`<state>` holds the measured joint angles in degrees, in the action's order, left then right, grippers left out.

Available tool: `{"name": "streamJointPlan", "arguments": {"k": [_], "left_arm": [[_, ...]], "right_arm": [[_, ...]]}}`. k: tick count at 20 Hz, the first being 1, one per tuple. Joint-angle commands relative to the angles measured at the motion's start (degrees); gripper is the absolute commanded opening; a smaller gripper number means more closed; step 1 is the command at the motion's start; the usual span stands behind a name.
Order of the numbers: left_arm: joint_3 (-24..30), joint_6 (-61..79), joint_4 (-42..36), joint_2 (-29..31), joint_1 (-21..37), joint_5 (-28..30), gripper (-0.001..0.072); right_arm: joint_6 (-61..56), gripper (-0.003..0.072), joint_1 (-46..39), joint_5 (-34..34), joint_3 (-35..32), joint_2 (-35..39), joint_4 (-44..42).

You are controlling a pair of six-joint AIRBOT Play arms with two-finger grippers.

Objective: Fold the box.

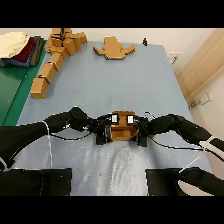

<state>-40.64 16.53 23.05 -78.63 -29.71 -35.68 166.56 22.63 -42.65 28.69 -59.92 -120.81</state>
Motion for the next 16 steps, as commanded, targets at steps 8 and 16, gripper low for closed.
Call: {"name": "streamJointPlan", "arguments": {"k": [8, 16], "left_arm": [[-1.0, -5.3, 4.8, 0.0, -1.6, 1.2, 0.07], [-1.9, -7.7, 5.3, -0.6, -2.1, 1.2, 0.07]], "right_arm": [[0.0, 0.0511, 0.0, 0.0, 0.0, 0.0, 0.0], [0.0, 0.0511, 0.0, 0.0, 0.0, 0.0, 0.0]]}}
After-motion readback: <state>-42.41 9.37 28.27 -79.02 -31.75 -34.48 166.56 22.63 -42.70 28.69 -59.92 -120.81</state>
